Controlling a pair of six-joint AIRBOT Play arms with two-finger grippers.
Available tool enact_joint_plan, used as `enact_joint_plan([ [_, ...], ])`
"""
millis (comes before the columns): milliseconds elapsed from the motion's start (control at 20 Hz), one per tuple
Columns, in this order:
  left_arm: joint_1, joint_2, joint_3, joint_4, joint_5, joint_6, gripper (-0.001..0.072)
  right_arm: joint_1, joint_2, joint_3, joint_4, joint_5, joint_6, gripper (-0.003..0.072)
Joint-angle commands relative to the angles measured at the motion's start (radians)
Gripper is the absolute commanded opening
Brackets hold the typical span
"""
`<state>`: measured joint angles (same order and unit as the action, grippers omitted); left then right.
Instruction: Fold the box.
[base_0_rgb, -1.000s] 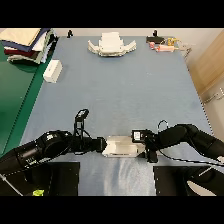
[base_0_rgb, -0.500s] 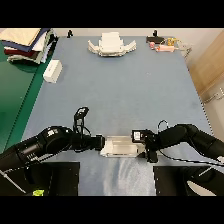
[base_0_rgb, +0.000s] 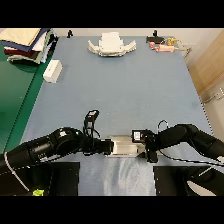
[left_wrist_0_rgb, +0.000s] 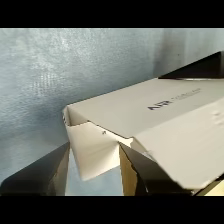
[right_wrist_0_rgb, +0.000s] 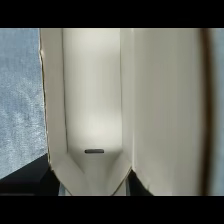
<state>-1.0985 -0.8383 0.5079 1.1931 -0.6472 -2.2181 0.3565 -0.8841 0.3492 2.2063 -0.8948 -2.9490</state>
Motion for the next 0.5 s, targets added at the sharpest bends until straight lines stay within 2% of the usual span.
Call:
enact_joint_plan([
  [0, -0.029, -0.053, 0.044, -0.006, 0.003, -0.002, 0.0462, 0.000, 0.000, 0.001, 0.000, 0.000, 0.000, 0.0482],
  [450, -0.037, -0.258, 0.228, 0.140, -0.208, -0.222, 0.0461, 0.000, 0.000, 0.001, 0.000, 0.000, 0.000, 0.0482],
])
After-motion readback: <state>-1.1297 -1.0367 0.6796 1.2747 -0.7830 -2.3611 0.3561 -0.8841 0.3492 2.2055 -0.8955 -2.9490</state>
